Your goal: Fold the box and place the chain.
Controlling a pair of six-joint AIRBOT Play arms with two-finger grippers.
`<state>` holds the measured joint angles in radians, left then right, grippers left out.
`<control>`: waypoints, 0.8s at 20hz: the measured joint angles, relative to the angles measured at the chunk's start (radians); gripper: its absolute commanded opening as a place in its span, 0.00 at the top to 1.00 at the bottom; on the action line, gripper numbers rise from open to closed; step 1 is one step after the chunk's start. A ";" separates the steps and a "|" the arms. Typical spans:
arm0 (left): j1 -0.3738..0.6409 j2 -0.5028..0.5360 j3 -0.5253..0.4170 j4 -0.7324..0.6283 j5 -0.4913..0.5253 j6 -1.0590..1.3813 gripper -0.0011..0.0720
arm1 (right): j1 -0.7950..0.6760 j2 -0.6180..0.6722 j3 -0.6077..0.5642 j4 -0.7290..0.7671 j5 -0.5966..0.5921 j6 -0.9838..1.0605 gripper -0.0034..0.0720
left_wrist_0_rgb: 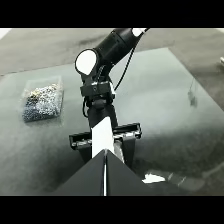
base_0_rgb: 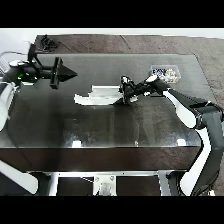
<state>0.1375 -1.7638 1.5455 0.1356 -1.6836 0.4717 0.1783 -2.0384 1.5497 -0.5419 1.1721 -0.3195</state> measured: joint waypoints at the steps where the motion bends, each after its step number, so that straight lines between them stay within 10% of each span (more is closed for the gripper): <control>1: -0.002 0.058 -0.035 0.022 0.034 0.000 0.97 | 0.000 0.000 0.000 0.000 0.000 0.000 0.28; 8: -0.091 0.377 -0.373 0.106 0.404 0.050 0.96 | 0.000 0.000 0.000 0.000 0.000 0.000 0.28; 16: -0.251 0.233 -0.500 0.118 0.552 0.050 0.96 | 0.000 0.000 0.000 0.000 0.000 0.000 0.28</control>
<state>-0.1135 -1.5311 1.0458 0.2539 -1.1320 0.5217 0.1783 -2.0384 1.5497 -0.5419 1.1717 -0.3195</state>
